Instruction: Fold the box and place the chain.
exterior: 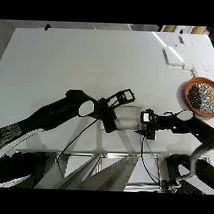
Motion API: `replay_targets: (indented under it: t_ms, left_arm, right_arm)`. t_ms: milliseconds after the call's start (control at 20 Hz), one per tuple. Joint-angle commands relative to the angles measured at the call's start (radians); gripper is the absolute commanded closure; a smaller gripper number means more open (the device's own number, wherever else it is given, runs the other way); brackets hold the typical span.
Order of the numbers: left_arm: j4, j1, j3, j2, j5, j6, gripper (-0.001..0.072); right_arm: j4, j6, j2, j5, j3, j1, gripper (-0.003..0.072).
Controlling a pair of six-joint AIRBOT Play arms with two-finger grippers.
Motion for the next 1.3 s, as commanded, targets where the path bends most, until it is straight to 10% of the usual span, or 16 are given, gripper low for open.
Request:
replay_targets:
  t_ms: [0, 1250]
  left_arm:
    - [0.012, -0.046, 0.017, -0.023, -0.058, -0.024, 0.0707]
    - [0.126, 0.06, 0.015, -0.017, -0.264, -0.124, 0.0705]
  right_arm:
    - [0.001, 0.001, 0.001, 0.0, 0.0, 0.0, 0.0231]
    - [0.001, 0.001, 0.001, 0.0, 0.0, 0.0, 0.0231]
